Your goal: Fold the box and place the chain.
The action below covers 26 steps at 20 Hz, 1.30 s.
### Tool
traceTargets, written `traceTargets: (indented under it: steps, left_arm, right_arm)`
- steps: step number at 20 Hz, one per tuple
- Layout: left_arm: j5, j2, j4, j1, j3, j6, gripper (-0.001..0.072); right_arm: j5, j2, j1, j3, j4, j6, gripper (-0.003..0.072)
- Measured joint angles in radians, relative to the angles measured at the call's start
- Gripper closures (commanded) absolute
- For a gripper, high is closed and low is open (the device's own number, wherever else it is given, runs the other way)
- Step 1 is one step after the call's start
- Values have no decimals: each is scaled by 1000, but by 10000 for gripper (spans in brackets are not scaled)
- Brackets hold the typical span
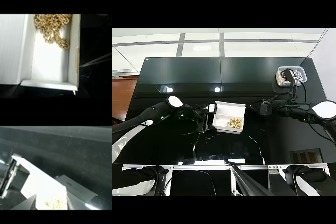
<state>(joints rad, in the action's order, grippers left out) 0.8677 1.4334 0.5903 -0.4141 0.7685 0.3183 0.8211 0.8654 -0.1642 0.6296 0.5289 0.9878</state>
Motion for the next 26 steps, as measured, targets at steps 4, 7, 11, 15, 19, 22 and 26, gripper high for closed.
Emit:
traceTargets:
  steps: [4, 7, 11, 15, 19, 22, 26]
  left_arm:
    - [-1, 0, 1, -5, 4, -8, 382]
    - [-28, 0, 0, -7, 7, -51, 381]
    - [-72, 0, -1, -7, 8, -80, 381]
    - [-90, 0, 0, -7, 9, -90, 380]
    - [-94, 0, 0, -7, 9, -93, 379]
    - [-96, 0, 3, -7, 9, -95, 379]
    - [-97, 0, 3, -7, 9, -96, 379]
  right_arm:
    - [-27, 0, 0, 0, -1, 5, 102]
    - [-97, 0, 0, 2, -26, 39, 103]
    - [-151, 32, -6, 50, -47, 61, 104]
    - [-166, 108, -10, 114, -10, 93, 103]
    - [-156, 196, -11, 138, 20, 124, 103]
    - [-149, 253, -14, 177, 28, 132, 103]
    - [-132, 320, -51, 227, 66, 137, 104]
